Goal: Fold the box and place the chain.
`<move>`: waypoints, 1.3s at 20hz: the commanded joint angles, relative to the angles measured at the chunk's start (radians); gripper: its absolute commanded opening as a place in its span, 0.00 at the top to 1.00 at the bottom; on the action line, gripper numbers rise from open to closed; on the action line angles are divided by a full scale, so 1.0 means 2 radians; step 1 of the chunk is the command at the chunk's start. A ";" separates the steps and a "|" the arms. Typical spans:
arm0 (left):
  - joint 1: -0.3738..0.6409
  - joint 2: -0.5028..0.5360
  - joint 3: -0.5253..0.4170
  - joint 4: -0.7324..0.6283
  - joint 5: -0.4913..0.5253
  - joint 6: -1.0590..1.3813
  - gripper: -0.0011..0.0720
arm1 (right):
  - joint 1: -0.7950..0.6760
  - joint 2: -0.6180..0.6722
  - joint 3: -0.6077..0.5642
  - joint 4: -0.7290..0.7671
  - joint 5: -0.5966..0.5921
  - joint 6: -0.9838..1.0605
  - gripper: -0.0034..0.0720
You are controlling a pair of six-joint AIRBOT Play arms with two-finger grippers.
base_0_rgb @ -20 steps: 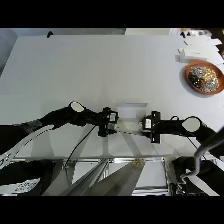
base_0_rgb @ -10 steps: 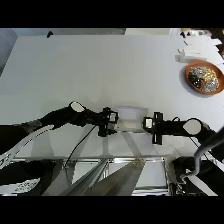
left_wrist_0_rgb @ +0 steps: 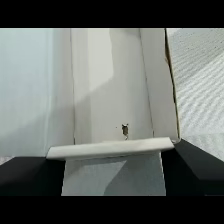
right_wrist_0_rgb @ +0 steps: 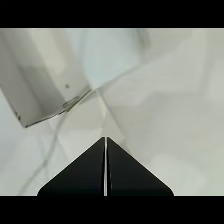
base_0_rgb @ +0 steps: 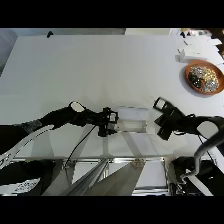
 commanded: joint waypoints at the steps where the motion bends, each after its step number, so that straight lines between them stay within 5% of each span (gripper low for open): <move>1: 0.000 0.000 0.000 0.000 0.000 0.000 0.97 | 0.000 0.004 0.031 -0.081 0.022 0.289 0.93; 5: 0.000 0.000 0.000 0.000 0.000 0.000 0.97 | -0.042 -0.051 0.031 -0.138 0.075 0.366 0.93; 9: 0.000 0.000 0.000 0.000 0.000 0.000 0.97 | -0.147 -0.136 0.031 -0.011 0.076 0.293 0.93; 15: 0.000 0.000 0.000 0.000 0.000 0.000 0.97 | -0.159 -0.221 0.013 0.094 0.054 0.221 0.93; 25: 0.000 0.000 0.000 0.000 0.000 0.000 0.97 | -0.159 -0.223 0.005 0.224 0.057 0.117 0.92; 26: 0.000 0.000 0.000 0.000 0.000 0.000 0.97 | -0.159 -0.214 0.005 0.232 0.059 0.112 0.85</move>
